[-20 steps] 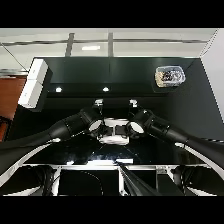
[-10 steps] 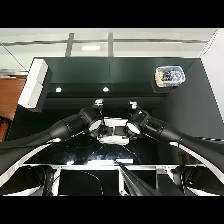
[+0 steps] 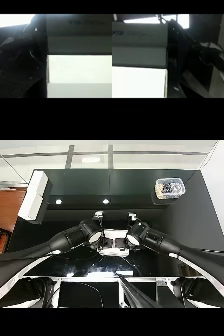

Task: Fold the box and place the chain.

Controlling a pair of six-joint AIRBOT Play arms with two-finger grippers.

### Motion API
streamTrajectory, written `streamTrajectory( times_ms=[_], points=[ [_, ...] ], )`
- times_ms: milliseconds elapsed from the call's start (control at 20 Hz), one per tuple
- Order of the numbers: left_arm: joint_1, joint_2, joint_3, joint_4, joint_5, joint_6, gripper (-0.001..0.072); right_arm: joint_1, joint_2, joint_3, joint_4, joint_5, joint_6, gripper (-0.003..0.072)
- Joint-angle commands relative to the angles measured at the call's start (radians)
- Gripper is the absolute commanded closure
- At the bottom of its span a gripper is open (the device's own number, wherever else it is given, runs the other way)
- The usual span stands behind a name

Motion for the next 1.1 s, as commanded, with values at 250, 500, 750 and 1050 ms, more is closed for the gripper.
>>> streamTrajectory(
  times_ms=[250,500,750,1050],
  points=[
    [0.0,0.0,0.0,-0.001,0.0,0.002,0.0683,-0.028,0.299,0.005,-0.022,0.162,-0.302,0.0247],
    [0.0,0.0,0.0,0.0,0.001,0.002,0.0683,-0.168,0.483,-0.028,-0.67,0.396,-0.387,0.0247],
    [0.0,-0.001,0.0,-0.001,0.001,0.002,0.0683,-0.737,0.35,-0.063,-0.502,-0.163,-0.434,-0.0034],
    [0.0,-0.001,0.0,-0.001,0.001,0.002,0.0683,-0.941,-0.185,0.538,-0.17,-0.065,-0.545,-0.0034]
  ],
)
